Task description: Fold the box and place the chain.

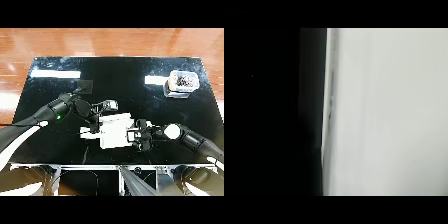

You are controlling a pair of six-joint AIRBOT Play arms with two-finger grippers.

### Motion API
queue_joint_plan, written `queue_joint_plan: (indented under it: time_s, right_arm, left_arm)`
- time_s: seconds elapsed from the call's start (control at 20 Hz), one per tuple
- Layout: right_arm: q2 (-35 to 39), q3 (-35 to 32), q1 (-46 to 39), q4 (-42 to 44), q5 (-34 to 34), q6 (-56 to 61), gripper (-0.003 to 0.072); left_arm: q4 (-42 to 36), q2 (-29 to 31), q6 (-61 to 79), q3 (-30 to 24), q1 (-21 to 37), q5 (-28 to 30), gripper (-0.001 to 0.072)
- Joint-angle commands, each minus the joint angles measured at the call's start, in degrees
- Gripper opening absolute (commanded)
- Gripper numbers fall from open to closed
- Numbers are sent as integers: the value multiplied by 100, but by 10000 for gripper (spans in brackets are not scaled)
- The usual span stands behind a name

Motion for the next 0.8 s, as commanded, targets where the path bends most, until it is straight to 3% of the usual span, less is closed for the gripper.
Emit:
queue_joint_plan:
  time_s: [0.0, 0.4, 0.75]
  right_arm:
    - [0, 2, 4, 275, 61, 0, 704]
    - [11, 0, 4, 745, 160, 129, 703]
    - [11, 2, 4, 750, -125, 1215, 703]
  left_arm:
    - [-4, 4, -7, 2, 2, 2, 17]
    - [-7, 4, -9, 2, 2, 4, 17]
    - [-7, 4, -9, 2, 2, 4, 17]
